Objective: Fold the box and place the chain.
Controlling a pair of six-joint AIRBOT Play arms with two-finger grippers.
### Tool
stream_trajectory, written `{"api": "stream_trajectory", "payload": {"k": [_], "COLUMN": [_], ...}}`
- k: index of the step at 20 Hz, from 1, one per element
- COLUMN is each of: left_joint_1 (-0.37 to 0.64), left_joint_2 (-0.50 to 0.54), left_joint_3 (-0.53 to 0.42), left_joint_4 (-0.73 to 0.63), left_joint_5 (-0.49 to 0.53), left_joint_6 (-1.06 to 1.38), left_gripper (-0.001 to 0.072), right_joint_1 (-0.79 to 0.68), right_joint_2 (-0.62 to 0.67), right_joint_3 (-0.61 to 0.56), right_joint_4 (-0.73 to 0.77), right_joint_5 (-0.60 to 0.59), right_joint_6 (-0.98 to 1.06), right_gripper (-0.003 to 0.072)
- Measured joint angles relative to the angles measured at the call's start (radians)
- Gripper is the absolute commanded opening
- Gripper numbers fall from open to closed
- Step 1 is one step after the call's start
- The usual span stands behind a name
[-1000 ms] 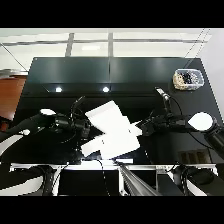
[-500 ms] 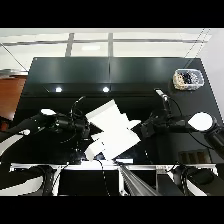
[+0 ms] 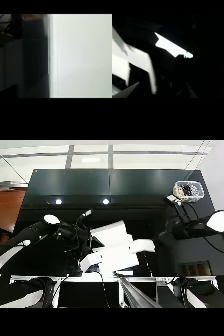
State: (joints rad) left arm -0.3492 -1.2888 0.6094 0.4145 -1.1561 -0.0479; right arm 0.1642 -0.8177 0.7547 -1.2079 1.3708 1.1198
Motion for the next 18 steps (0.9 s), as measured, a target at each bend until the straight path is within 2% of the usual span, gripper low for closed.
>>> {"api": "stream_trajectory", "payload": {"k": [2,4,8,11,13,18], "left_joint_1": [-0.061,-0.108,-0.140,-0.143,-0.145,-0.145], "left_joint_2": [0.071,0.124,0.135,0.112,0.093,0.059], "left_joint_3": [0.008,0.006,0.000,-0.001,-0.001,-0.001], "left_joint_4": [0.089,0.147,0.192,0.204,0.208,0.185], "left_joint_5": [0.074,0.185,0.351,0.386,0.394,0.384], "left_joint_6": [0.023,0.055,0.108,0.123,0.128,0.152], "left_gripper": [0.0029,0.0033,0.0032,0.0032,0.0032,0.0032], "right_joint_1": [-0.030,-0.046,-0.058,-0.061,-0.062,-0.054], "right_joint_2": [0.002,0.002,0.003,0.003,0.001,-0.002], "right_joint_3": [0.013,0.016,0.017,0.017,0.015,-0.060], "right_joint_4": [-0.043,-0.053,-0.019,0.030,0.080,0.132], "right_joint_5": [0.064,0.058,-0.161,-0.351,-0.425,-0.382], "right_joint_6": [-0.014,-0.042,-0.081,-0.084,-0.113,-0.400], "right_gripper": [0.0693,0.0693,0.0693,0.0693,0.0694,0.0694]}}
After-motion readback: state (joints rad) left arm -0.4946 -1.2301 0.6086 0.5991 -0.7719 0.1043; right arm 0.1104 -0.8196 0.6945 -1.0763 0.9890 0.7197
